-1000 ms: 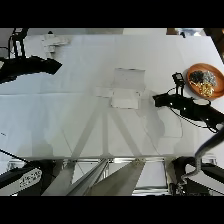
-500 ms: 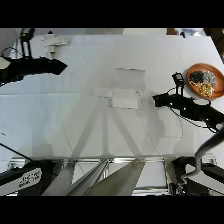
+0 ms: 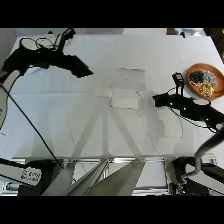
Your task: Fold the box and place the chain.
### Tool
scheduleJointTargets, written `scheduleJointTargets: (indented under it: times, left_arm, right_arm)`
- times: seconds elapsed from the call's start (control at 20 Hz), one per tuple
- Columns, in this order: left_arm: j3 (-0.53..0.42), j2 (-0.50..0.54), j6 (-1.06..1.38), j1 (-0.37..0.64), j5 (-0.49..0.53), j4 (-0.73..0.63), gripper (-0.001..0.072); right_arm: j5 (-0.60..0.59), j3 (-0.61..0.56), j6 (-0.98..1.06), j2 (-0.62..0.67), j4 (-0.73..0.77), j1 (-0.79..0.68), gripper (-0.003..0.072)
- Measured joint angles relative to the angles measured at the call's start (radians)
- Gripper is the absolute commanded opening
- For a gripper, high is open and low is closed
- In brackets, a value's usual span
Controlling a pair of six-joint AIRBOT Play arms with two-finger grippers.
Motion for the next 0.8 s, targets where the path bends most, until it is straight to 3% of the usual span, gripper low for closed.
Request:
scheduleJointTargets:
  times: [0.3, 0.8]
  left_arm:
    - [0.070, -0.107, 0.220, -0.093, -0.043, -0.117, 0.0664]
    - [0.083, -0.158, 0.311, -0.212, 0.046, -0.114, 0.0656]
  right_arm:
    - [0.000, 0.000, 0.000, 0.000, 0.000, 0.000, 0.0010]
    - [0.000, 0.000, 0.000, 0.000, 0.000, 0.000, 0.0010]
